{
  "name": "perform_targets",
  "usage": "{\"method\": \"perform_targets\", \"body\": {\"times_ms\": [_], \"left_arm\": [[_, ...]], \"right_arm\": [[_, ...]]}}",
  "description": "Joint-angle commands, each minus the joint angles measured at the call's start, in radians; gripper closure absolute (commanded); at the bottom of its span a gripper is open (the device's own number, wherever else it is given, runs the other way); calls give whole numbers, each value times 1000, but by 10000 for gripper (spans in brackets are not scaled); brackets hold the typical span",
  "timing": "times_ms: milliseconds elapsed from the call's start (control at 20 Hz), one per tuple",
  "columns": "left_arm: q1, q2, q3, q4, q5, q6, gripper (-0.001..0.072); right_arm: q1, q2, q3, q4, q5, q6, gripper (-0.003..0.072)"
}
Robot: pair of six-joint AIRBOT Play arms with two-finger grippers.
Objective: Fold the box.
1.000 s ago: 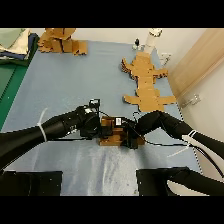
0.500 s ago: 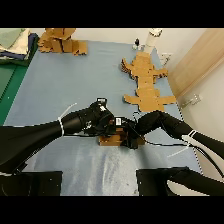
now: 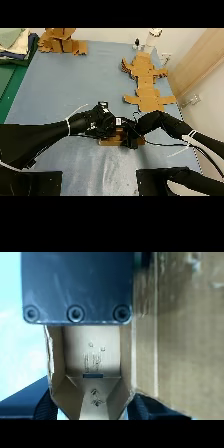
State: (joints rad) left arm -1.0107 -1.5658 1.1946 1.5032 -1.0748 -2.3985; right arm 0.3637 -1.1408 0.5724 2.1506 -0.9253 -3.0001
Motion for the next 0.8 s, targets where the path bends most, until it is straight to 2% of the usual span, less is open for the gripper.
{"method": "perform_targets", "body": {"times_ms": [0, 400, 450, 500, 550, 750], "left_arm": [[0, -6, 1, -3, 11, 1, 697], [0, -6, 1, -28, 5, 2, 693], [0, -5, 1, -35, 1, 15, 425], [1, -3, 1, -42, -2, 23, 69], [1, -2, 2, -47, -13, 24, 25], [1, 34, 3, -47, -32, 24, 25]], "right_arm": [[0, 0, 0, 0, 0, 0, 170], [0, 0, 0, 0, 0, 0, 170], [0, 0, 0, 0, 0, 0, 170], [0, 0, 0, 0, 0, 0, 170], [0, 0, 0, 0, 0, 0, 170], [0, 0, 0, 0, 0, 0, 170]]}}
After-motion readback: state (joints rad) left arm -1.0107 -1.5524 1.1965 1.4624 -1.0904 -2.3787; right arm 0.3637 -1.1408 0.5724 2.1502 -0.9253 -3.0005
